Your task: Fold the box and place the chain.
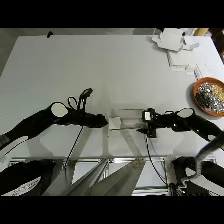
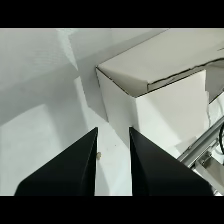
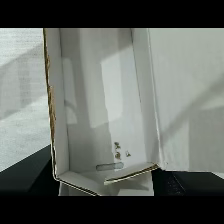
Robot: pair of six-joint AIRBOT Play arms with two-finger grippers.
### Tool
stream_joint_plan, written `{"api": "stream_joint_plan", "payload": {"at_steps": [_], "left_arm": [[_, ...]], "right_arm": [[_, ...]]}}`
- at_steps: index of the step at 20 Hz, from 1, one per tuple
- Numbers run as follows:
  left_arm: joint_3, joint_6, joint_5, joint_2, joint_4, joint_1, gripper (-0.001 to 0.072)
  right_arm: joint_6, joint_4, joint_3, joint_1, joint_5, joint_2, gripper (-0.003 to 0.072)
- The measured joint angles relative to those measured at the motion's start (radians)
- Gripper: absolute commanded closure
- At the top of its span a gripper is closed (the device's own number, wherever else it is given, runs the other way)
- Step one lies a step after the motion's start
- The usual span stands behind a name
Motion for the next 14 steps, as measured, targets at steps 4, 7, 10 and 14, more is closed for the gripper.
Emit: {"api": "stream_joint_plan", "payload": {"at_steps": [4, 7, 10, 14], "left_arm": [[0.001, 0.0, 0.064, 0.002, -0.02, -0.042, 0.0357], [0.001, 0.002, 0.084, 0.003, -0.02, -0.055, 0.0358], [0.001, 0.007, 0.093, 0.015, -0.023, -0.061, 0.0359], [0.005, 0.031, 0.095, 0.024, -0.022, -0.063, 0.0358]], "right_arm": [[0.0, 0.0, 0.0, 0.0, 0.0, 0.0, 0.025], [0.0, 0.0, 0.0, 0.0, 0.0, 0.0, 0.025], [0.0, 0.0, 0.0, 0.0, 0.0, 0.0, 0.025], [0.0, 0.0, 0.0, 0.0, 0.0, 0.0, 0.025]]}}
